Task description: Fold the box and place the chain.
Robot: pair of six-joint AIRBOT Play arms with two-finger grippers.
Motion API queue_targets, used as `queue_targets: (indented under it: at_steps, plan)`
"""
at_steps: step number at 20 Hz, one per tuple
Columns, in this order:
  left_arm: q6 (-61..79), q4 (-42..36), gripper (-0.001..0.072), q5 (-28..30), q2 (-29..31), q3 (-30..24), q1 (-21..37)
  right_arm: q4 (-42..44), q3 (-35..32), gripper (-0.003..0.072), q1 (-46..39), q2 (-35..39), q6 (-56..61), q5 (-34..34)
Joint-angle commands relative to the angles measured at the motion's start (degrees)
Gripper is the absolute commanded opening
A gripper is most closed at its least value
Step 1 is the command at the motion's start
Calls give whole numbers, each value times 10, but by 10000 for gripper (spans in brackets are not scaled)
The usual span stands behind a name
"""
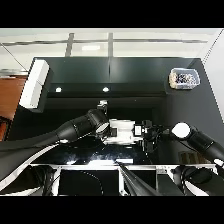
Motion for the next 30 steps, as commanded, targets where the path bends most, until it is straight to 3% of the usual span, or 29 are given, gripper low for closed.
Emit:
queue_targets:
  at_steps: [1, 2, 8, 15, 16, 17, 18, 19, 20, 21, 23, 26, 28, 30]
  plan:
    - [0, -5, 31, -3, -3, 0, 0, 22, 0, 284, 9, -4, -7, 2]
    - [0, -5, 31, -3, -3, 0, 0, 24, 0, 244, 17, -9, -7, 1]
    - [0, -9, 31, -4, -3, 0, 0, 74, 0, 239, 63, -27, -2, -76]
    - [0, -9, 33, -4, -3, 0, 0, 71, 0, 240, 64, -27, 10, -78]
    - [0, -9, 33, -4, -3, 0, 0, 71, 0, 316, 64, -27, 12, -78]
    - [0, -9, 33, -4, -3, 0, 0, 72, 0, 510, 64, -27, 13, -82]
    - [0, -9, 33, -4, -3, 0, 0, 71, 0, 522, 64, -27, 15, -87]
    - [0, -9, 33, -4, -3, 0, 0, 71, 0, 265, 64, -27, 17, -88]
    - [0, -9, 33, -4, -3, 0, 0, 72, 0, 237, 64, -27, 17, -89]
    - [0, -9, 33, -4, -3, 0, 0, 72, 0, 489, 64, -27, 17, -91]
    - [0, -9, 33, -4, -3, 0, 0, 70, 0, 129, 63, -27, 20, -92]
    - [0, -9, 33, -4, -3, 0, 0, 31, 0, 50, 45, -9, 84, -85]
    - [0, -9, 33, -5, -3, 0, 0, -42, 3, 46, 2, 35, 257, -50]
    - [0, -9, 33, -7, -3, 0, 0, -115, 20, 43, -71, 77, 478, 51]
